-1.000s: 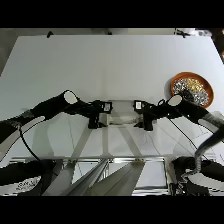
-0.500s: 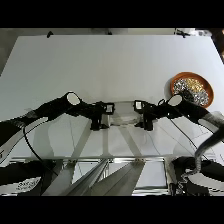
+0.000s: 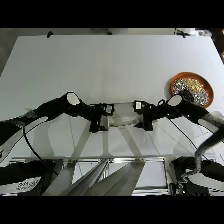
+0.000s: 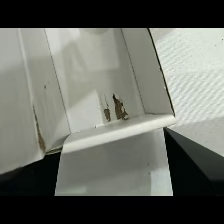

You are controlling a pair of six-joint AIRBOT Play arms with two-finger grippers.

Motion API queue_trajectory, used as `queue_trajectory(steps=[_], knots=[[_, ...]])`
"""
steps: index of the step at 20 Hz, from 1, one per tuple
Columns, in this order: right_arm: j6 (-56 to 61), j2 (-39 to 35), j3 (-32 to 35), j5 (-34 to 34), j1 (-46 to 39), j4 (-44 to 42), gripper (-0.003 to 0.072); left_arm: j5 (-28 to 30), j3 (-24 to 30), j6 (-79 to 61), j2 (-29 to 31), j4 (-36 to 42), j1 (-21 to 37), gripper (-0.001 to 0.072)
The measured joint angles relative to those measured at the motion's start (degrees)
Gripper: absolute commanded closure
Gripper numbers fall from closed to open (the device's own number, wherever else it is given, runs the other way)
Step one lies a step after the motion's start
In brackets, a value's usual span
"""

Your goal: Fold the box and place the chain.

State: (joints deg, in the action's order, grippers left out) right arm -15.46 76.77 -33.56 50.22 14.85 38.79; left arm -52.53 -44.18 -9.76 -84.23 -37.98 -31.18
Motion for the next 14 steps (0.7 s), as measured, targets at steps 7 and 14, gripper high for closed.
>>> queue_trajectory(steps=[7, 14], knots=[[-0.11, 0.0, 0.0, 0.04, 0.02, 0.04, 0.0118, -1.7, -0.02, 6.19, 0.0, 0.13, 0.0, 0.001], [0.02, 0.0, 0.0, -0.22, 0.02, -0.04, 0.0118, -2.91, 0.02, 10.95, 0.44, -0.22, 1.27, 0.0006]])
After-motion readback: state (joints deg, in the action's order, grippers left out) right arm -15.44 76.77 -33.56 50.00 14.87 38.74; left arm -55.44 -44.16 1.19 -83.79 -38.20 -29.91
